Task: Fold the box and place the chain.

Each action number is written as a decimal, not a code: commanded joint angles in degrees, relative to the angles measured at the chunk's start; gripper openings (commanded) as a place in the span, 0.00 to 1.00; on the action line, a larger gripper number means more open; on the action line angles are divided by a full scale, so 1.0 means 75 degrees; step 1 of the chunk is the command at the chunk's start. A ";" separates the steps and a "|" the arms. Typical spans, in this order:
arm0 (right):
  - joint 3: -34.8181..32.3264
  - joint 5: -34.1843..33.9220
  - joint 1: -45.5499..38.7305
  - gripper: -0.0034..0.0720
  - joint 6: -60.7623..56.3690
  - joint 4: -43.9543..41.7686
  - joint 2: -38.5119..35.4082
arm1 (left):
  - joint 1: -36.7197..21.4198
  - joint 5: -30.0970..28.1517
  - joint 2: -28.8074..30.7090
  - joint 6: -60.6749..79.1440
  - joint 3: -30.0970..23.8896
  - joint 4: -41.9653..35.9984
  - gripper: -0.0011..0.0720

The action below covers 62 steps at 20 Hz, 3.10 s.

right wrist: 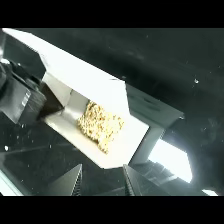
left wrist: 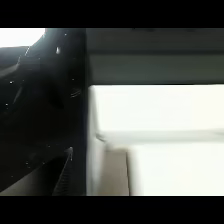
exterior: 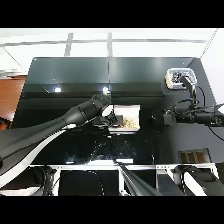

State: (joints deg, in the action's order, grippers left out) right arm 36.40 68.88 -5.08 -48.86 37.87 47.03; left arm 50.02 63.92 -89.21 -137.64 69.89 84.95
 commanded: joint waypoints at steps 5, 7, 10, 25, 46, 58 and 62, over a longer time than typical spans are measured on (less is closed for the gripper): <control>0.0015 -0.0003 -0.0047 0.45 0.0000 0.0044 0.0003 | 0.0391 0.1512 0.1929 0.0985 -0.0216 0.2538 0.58; 0.0012 -0.0119 -0.0047 0.45 0.0000 0.0041 0.0006 | 0.0358 0.2069 0.2792 0.0982 -0.0921 0.3844 0.58; -0.0108 -0.0300 -0.0047 0.45 -0.0003 0.0029 0.0006 | -0.0629 0.1955 0.3902 0.0956 -0.2547 0.4077 0.58; -0.0221 -0.0501 -0.0047 0.45 -0.0058 0.0038 0.0006 | -0.4529 -0.2261 0.2751 1.7060 -0.4540 -0.7548 1.00; -0.0221 -0.0822 -0.0044 0.45 -0.0061 0.0015 0.0006 | -0.2993 -0.2515 0.1154 2.0881 -0.3791 -0.7936 1.00; -0.0219 -0.4686 0.1737 0.98 -0.1000 -0.1279 0.0487 | -0.2567 -0.2926 0.1154 2.0892 -0.3791 -0.7933 0.65; -0.0219 -0.4788 0.2632 0.98 -0.0388 -0.1440 0.1661 | -0.2567 -0.2923 0.1154 2.0892 -0.3791 -0.7936 0.65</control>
State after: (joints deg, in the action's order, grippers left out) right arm 34.74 36.32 10.13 -54.48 29.41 54.35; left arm 30.72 42.33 -80.51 19.03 41.41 25.32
